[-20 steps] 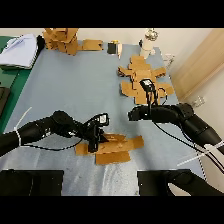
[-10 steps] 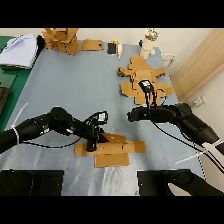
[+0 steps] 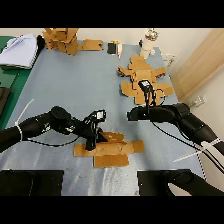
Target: Fold the box.
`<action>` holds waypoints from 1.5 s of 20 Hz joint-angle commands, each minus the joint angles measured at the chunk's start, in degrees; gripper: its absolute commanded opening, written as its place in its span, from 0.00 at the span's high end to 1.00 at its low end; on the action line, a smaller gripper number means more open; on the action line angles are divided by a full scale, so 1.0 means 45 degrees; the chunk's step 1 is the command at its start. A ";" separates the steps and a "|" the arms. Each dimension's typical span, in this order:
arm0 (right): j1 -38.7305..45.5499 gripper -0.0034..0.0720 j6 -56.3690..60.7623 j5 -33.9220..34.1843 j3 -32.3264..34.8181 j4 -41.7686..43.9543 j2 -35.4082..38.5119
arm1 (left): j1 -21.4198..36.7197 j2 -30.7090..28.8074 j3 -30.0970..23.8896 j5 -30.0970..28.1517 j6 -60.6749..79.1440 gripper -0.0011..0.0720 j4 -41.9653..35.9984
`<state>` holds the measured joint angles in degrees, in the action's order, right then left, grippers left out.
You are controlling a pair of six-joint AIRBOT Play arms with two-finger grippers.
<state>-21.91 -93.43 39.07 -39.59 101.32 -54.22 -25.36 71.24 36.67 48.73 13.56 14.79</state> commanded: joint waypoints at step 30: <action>-0.6985 0.95 -0.0384 0.5683 0.0457 0.0044 0.1355 | 0.0010 0.0131 -0.0015 0.0277 0.0078 0.96 0.0044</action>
<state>-46.54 -94.98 67.37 -38.50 106.85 -48.64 -25.32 71.81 36.62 49.98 13.93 15.00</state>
